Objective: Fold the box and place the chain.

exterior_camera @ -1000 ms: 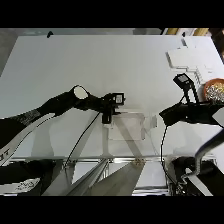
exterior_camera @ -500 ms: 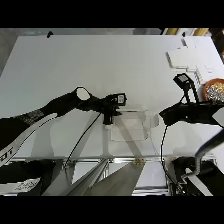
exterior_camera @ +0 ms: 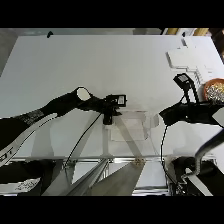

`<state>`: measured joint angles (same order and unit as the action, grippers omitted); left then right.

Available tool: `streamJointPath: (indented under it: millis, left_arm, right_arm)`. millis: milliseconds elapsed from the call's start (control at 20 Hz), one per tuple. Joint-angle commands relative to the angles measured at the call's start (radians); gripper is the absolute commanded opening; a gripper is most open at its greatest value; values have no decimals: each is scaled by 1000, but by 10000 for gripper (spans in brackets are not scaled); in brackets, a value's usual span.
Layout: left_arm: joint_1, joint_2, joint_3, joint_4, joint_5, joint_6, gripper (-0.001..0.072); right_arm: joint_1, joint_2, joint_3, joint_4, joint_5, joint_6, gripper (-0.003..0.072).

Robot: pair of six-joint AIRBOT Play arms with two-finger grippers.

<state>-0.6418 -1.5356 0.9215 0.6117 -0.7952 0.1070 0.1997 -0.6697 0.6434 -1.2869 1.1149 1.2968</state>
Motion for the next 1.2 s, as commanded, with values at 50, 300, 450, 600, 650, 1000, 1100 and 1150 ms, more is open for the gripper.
streamJointPath:
  millis: [50,300,450,600,650,1000,1100,1150]
  left_arm:
    - [-1,1,-1,10,-2,0,8]
    - [0,1,-1,10,-2,0,11]
    - [0,1,-1,10,-2,0,11]
    - [0,1,-1,10,-2,0,11]
    - [0,0,-1,10,-2,0,11]
    - [0,0,-1,10,-2,0,11]
    - [0,0,-1,10,-2,0,11]
    - [0,0,-1,10,-2,0,11]
  right_arm:
    - [1,0,1,0,0,0,331]
    - [1,0,1,0,0,0,331]
    - [1,0,1,0,0,0,331]
    - [1,0,0,0,0,-29,315]
    - [1,0,0,0,0,-44,315]
    - [1,0,-3,60,52,-428,16]
    - [1,0,-31,139,45,-566,16]
    - [9,0,-53,167,40,-625,16]
